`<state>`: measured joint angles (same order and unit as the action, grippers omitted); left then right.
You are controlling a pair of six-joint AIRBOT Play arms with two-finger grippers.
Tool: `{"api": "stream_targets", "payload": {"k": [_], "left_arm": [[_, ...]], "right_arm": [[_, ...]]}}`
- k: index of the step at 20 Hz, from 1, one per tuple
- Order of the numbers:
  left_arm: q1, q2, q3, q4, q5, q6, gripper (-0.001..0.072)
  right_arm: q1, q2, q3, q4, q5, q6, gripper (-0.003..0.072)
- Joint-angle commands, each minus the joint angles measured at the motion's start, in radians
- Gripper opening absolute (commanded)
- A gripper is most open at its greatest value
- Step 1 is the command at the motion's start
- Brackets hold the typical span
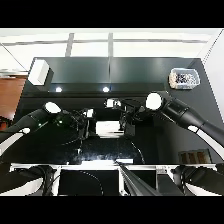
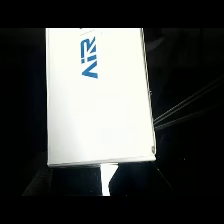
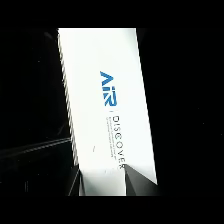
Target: Fold the box and place the chain.
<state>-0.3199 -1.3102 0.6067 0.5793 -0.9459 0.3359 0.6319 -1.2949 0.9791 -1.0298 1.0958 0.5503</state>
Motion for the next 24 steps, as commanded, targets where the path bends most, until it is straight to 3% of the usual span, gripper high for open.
{"api": "stream_targets", "payload": {"k": [1,13,24], "left_arm": [[0.0,-0.001,0.001,0.0,0.0,0.0,0.0543],[0.0,-0.001,0.001,0.0,0.0,0.0,0.0543],[0.0,-0.001,0.001,0.0,0.0,0.0,0.0543]], "right_arm": [[0.001,-0.004,0.0,0.0,0.003,0.0,0.0311],[0.0,-0.023,0.0,0.0,0.026,0.001,0.0311],[-0.003,0.035,0.001,-0.023,0.042,0.103,0.0311]]}}
